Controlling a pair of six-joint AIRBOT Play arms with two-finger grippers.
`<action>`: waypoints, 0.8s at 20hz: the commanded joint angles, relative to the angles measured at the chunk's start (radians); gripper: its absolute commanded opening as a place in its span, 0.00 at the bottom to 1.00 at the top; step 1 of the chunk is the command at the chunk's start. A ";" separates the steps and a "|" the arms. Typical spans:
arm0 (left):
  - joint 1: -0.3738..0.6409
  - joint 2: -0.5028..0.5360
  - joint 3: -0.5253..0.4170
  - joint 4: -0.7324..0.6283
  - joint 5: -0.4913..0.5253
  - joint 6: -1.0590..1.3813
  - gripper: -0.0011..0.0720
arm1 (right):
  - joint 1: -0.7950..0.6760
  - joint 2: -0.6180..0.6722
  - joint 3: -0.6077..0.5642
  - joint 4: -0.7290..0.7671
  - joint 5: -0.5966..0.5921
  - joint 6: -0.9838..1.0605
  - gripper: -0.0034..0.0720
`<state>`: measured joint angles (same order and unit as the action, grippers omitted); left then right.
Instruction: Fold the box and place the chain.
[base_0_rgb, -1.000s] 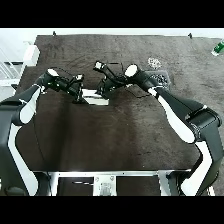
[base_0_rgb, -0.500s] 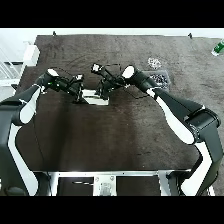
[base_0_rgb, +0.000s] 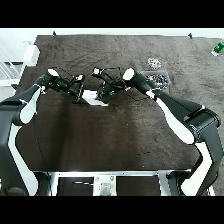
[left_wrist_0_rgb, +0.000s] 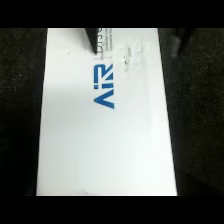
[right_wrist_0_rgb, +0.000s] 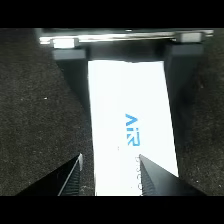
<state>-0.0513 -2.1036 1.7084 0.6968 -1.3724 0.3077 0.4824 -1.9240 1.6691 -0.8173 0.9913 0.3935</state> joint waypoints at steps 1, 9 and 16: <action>0.001 0.001 0.001 0.000 0.004 -0.004 0.77 | -0.003 0.000 -0.006 0.073 0.016 -0.047 0.60; 0.001 0.001 0.001 0.000 0.004 -0.004 0.77 | -0.045 0.001 0.033 0.180 0.015 -0.063 0.60; 0.001 0.001 0.001 0.000 0.004 -0.004 0.77 | -0.051 -0.047 0.026 0.207 0.016 0.002 0.07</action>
<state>-0.0505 -2.1036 1.7084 0.6960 -1.3685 0.3031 0.4305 -1.9453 1.6955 -0.6228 1.0050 0.3576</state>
